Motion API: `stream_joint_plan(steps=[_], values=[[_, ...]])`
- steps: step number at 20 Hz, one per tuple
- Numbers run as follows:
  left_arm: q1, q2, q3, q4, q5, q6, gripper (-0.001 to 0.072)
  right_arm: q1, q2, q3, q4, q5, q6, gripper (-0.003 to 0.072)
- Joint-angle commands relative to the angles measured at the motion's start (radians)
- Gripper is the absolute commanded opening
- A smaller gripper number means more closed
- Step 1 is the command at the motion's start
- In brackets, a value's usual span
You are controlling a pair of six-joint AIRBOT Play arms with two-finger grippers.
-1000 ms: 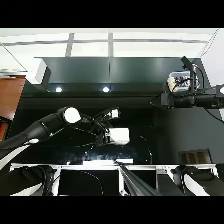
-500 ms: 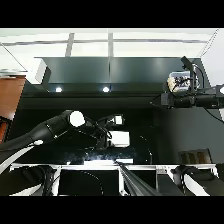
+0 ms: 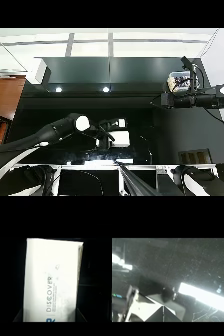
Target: Fold the box and place the chain.
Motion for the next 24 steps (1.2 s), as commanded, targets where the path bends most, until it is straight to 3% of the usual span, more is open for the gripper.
stream_joint_plan(steps=[1, 4, 7, 12, 14, 17, 24], values=[[0.114, 0.077, 0.001, 0.089, -0.062, -0.169, 0.0351, 0.0, 0.0, 0.0, 0.0, 0.0, 0.0, 0.0014], [0.351, 0.179, 0.001, 0.225, -0.188, -0.331, 0.0352, 0.0, 0.0, 0.0, 0.0, -0.003, 0.0, 0.0014], [0.637, 0.234, 0.001, 0.358, -0.225, -0.438, 0.0352, 0.0, 0.0, 0.0, 0.0, -0.004, 0.0, 0.0014], [1.13, 0.211, 0.011, 0.241, -0.006, -0.46, 0.0352, 0.0, 0.0, 0.0, 0.001, -0.004, 0.0, 0.0014], [1.244, 0.126, 0.063, 0.244, -0.013, -0.459, 0.0353, 0.0, 0.0, 0.0, 0.001, -0.007, 0.0, 0.0014], [1.306, -0.046, 0.227, 0.244, -0.1, -0.455, 0.0353, 0.0, 0.0, 0.0, 0.001, 0.008, 0.0, 0.0014], [1.264, -0.356, 0.59, 0.293, -0.132, -0.403, 0.0353, 0.0, 0.0, 0.0, 0.001, 0.026, 0.035, 0.0014]])
